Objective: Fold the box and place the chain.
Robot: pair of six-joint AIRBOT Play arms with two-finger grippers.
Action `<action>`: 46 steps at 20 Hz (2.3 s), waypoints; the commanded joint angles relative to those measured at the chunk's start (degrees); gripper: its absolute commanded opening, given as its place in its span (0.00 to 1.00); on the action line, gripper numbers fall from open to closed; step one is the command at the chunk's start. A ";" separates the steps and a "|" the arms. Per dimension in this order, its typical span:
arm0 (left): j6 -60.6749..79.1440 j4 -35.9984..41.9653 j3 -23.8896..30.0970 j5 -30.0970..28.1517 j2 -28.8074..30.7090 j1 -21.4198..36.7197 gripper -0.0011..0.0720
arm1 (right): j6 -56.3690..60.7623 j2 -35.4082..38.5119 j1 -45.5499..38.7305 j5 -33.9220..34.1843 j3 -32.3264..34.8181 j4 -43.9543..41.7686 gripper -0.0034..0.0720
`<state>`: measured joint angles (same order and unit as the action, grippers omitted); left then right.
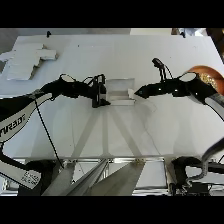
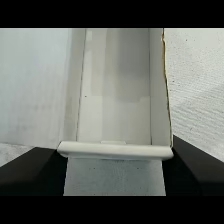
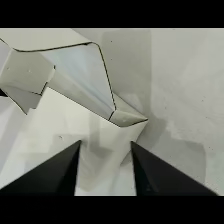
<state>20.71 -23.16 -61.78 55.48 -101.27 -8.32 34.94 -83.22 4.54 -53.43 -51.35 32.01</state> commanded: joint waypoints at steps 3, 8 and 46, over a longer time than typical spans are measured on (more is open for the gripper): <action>0.00 -0.02 -0.02 0.00 -0.02 0.00 0.70 | -2.71 -0.28 1.84 0.76 0.04 0.81 0.65; 0.00 -0.02 -0.02 0.00 -0.02 0.02 0.70 | -3.41 -0.70 5.84 4.55 0.02 1.18 0.69; 0.00 -0.02 -0.02 0.00 -0.02 0.02 0.70 | 64.37 -0.17 18.03 7.50 -7.96 52.30 0.65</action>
<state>20.58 -23.00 -61.78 55.46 -101.32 -8.36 95.02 -83.44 21.71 -44.45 -57.56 80.01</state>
